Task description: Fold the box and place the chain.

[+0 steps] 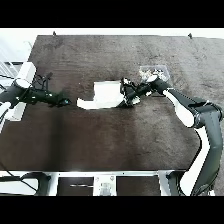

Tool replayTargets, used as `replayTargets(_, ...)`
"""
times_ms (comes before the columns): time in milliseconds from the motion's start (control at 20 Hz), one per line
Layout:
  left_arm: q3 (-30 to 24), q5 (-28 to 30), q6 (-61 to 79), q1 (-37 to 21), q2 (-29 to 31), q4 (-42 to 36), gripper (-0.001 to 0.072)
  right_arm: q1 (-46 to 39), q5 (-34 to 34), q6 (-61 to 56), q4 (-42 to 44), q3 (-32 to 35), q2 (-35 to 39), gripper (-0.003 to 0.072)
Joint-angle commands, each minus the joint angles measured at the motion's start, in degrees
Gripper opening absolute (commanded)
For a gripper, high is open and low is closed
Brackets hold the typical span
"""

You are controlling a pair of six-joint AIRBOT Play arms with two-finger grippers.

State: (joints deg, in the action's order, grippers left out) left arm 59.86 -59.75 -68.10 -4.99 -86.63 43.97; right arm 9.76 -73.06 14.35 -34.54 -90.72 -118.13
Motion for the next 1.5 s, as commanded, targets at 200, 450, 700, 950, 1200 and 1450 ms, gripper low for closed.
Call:
replayTargets(200, 0.0, 3.2, 1.1, 3.7, -6.8, -7.6, 0.0015, 0.0, 0.0, 0.0, 0.0, 0.0, 0.0, 0.0596)
replayTargets(450, 0.0, 7.5, 2.6, 8.4, -10.4, -10.3, 0.0014, 0.0, 0.0, 0.0, 0.0, 0.0, 0.0, 0.0596)
replayTargets(700, 3.4, 5.8, 5.6, 9.5, -10.0, -12.7, 0.0019, 0.0, 0.0, 0.0, 0.0, 0.0, 0.0, 0.0596)
replayTargets(950, 7.2, 1.5, 5.8, 9.5, -10.0, -13.0, 0.0131, 0.0, 0.0, 0.0, 0.0, 0.0, 0.0, 0.0596)
replayTargets(1200, 7.3, -1.4, 8.6, 9.6, -10.0, -15.9, 0.0203, 0.0, 0.0, 0.0, 0.0, 0.0, 0.0, 0.0596)
replayTargets(1450, 7.3, -2.6, 11.6, 9.6, -10.0, -19.4, 0.0251, 0.0, 0.0, 0.0, 0.0, 0.0, 0.0, 0.0596)
